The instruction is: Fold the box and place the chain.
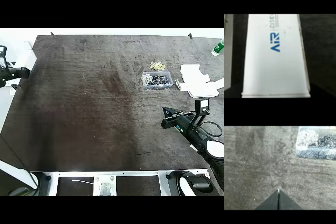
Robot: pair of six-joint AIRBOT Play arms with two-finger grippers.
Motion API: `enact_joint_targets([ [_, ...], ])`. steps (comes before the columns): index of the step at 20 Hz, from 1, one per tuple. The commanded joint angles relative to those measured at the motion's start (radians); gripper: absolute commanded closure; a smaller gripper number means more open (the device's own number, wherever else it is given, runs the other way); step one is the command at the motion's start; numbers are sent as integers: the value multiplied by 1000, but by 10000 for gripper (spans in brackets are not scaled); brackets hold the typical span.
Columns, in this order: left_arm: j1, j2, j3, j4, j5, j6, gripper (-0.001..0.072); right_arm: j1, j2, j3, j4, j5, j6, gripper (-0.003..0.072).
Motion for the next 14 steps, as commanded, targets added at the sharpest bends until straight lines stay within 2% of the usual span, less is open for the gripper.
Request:
enact_joint_targets([
  [1,7,-47,1,12,73,-27,693,0,-1,-2,1,0,8,678],
  [11,7,-83,1,27,66,2,688,0,-1,-4,7,0,8,678],
  [12,7,-83,1,29,77,2,640,0,-1,-4,7,0,8,678],
  [13,7,-83,1,27,93,-2,406,0,-1,-4,7,0,8,678],
  [14,7,-84,1,27,95,-13,342,0,-1,-4,8,0,8,678],
])
